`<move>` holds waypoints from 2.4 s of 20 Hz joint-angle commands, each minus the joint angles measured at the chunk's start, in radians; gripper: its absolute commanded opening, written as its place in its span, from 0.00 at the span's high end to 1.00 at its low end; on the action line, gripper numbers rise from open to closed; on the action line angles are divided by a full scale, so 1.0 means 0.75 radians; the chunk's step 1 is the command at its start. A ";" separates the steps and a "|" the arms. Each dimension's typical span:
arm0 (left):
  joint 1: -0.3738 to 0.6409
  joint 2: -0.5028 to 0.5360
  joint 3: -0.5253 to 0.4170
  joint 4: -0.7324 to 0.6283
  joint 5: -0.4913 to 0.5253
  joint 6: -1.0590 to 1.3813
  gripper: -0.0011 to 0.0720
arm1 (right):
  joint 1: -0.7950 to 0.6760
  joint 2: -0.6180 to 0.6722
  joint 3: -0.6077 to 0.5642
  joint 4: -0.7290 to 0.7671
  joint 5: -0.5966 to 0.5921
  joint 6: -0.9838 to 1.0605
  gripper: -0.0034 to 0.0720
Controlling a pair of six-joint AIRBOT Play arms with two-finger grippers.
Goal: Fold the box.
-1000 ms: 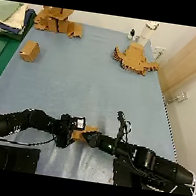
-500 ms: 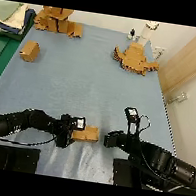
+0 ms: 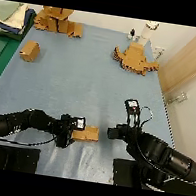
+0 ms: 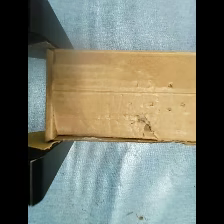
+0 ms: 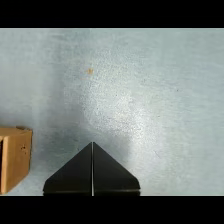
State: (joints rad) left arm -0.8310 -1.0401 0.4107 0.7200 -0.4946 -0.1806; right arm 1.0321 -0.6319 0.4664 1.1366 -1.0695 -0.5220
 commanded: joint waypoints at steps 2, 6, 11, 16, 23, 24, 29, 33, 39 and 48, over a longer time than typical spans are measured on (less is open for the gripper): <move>-0.001 0.001 0.000 -0.003 0.028 0.001 0.49 | -0.029 -0.119 0.094 0.010 -0.009 0.103 0.95; -0.005 0.002 0.000 -0.028 0.033 -0.001 0.49 | -0.029 -0.131 0.104 0.002 -0.002 0.226 0.95; 0.048 0.096 0.042 0.011 0.053 -0.179 0.49 | -0.029 -0.131 0.104 -0.070 -0.007 0.337 0.95; 0.409 0.297 0.078 0.252 0.049 -0.589 0.49 | -0.032 -0.131 0.104 -0.125 -0.007 0.362 0.95; 1.258 0.364 0.078 0.596 -0.129 -0.868 0.49 | -0.032 -0.131 0.103 -0.196 -0.007 0.361 0.95; 1.346 0.346 0.078 0.595 -0.125 -0.867 0.49 | -0.033 -0.131 0.104 -0.210 -0.007 0.361 0.95; 1.482 0.192 0.113 0.596 0.016 -0.858 0.49 | -0.076 -0.131 0.104 -0.239 -0.001 0.361 0.95; 1.482 -0.015 0.256 0.591 0.028 -0.868 0.49 | -0.114 -0.131 0.104 -0.240 0.003 0.361 0.95; 1.477 -0.386 0.598 0.489 0.044 -0.868 0.49 | -0.116 -0.131 0.103 -0.254 0.020 0.362 0.95; 1.432 -0.815 1.094 0.430 0.056 -0.868 0.49 | -0.116 -0.131 0.104 -0.250 0.031 0.435 0.95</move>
State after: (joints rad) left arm 0.2478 -1.5730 1.1324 1.0550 -0.4622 -0.8314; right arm 0.9451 -0.7296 0.5434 0.9470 -1.0489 -0.2279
